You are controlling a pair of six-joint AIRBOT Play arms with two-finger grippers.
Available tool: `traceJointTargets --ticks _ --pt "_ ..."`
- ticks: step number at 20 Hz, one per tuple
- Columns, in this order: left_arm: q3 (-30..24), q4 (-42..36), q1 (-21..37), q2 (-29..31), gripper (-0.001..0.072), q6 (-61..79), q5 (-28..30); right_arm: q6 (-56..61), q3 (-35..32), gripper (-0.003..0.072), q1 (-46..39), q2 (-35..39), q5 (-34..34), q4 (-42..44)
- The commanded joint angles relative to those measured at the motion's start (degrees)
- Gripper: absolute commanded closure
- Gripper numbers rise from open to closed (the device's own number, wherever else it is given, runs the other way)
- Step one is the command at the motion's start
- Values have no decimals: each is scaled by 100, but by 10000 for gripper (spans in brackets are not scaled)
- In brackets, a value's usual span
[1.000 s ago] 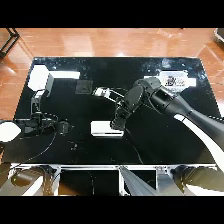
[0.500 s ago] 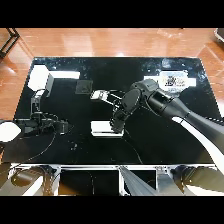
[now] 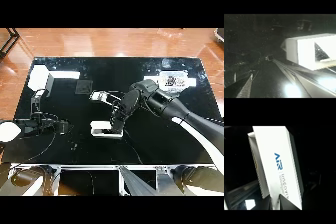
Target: Fold the box and place the chain.
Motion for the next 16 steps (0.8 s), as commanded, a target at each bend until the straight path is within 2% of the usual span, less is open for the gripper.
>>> traceJointTargets --ticks 1,16 --pt "-2 0 4 -4 86 2 0 9 -2 570 116 -2 -2 -4" --pt "-2 0 4 -4 86 0 -7 92 -122 550 162 -2 -7 -131"
